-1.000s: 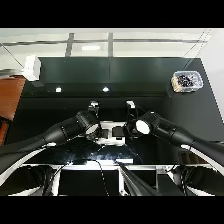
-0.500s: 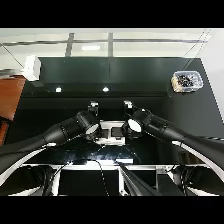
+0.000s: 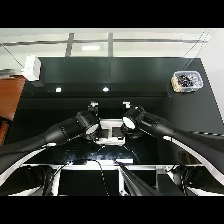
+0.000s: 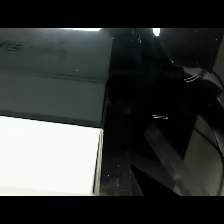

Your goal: Fold the box and place the chain.

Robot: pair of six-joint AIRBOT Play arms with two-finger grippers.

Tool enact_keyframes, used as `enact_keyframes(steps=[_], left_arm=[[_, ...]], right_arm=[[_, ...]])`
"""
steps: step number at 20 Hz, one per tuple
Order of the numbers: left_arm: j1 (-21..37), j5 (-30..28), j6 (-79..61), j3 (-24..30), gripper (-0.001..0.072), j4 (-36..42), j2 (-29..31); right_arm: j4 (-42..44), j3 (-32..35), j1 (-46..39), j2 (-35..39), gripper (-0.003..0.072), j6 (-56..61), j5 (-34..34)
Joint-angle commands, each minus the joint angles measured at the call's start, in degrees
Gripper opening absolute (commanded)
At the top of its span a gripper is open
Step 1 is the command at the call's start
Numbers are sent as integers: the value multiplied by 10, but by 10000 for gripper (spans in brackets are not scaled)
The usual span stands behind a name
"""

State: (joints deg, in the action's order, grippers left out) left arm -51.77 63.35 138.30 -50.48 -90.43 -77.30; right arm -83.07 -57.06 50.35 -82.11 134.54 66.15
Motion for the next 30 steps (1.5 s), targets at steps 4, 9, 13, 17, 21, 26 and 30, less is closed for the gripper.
enact_keyframes(steps=[4,9,13,17,21,26,30], left_arm=[[0,-1,0,0,32,0,0],[0,-1,-1,0,32,0,0],[0,-1,-1,0,32,0,0],[0,-1,-1,0,32,0,0],[0,-1,-1,0,32,0,0],[0,-1,-1,0,32,0,0],[0,-1,0,0,32,0,0]], right_arm=[[-5,-1,0,-15,361,2,0],[10,-2,1,-21,350,2,-7],[10,-2,1,-21,235,2,-8],[16,-2,1,-21,124,2,-8],[19,-2,1,-21,25,3,-7],[21,-2,1,-20,25,2,-7],[4,-12,0,-20,374,0,7]])
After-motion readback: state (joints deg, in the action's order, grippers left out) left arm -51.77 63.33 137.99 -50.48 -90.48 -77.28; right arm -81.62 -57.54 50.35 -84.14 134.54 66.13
